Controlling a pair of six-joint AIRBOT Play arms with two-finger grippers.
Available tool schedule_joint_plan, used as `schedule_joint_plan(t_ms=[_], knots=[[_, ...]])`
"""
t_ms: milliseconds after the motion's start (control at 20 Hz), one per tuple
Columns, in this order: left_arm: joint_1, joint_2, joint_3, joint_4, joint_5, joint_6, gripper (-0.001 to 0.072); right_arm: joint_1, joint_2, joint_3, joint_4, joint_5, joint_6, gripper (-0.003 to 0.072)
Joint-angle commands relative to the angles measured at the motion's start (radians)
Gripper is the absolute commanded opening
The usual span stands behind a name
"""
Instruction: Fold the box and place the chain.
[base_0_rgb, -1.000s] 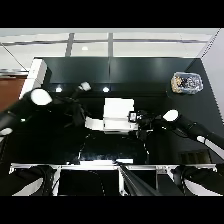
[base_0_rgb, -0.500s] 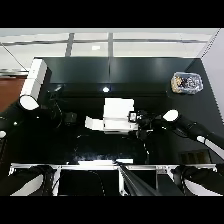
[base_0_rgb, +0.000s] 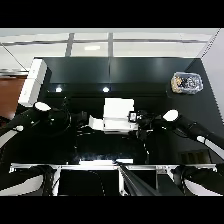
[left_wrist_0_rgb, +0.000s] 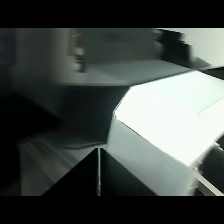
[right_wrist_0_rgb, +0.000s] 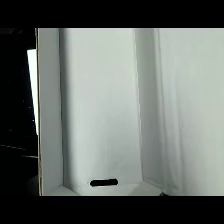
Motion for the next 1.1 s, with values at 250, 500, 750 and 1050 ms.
schedule_joint_plan(t_ms=[250, 500, 750, 1050], knots=[[-0.005, -0.025, 0.08, -0.074, -0.142, 0.165, 0.0654, 0.001, -0.001, 0.0, 0.0, 0.0, 0.0, 0.0247], [-0.079, -0.025, 0.094, -0.063, -0.098, 0.164, 0.0654, 0.001, -0.001, 0.0, 0.0, 0.0, 0.0, 0.0247], [-0.169, -0.025, 0.118, 0.039, -0.015, 0.086, 0.0654, 0.001, -0.001, 0.0, 0.0, 0.0, 0.0, 0.0247], [-0.248, -0.026, 0.191, 0.204, 0.058, -0.091, 0.0653, 0.001, -0.001, 0.0, 0.0, 0.0, 0.0, 0.0247]])
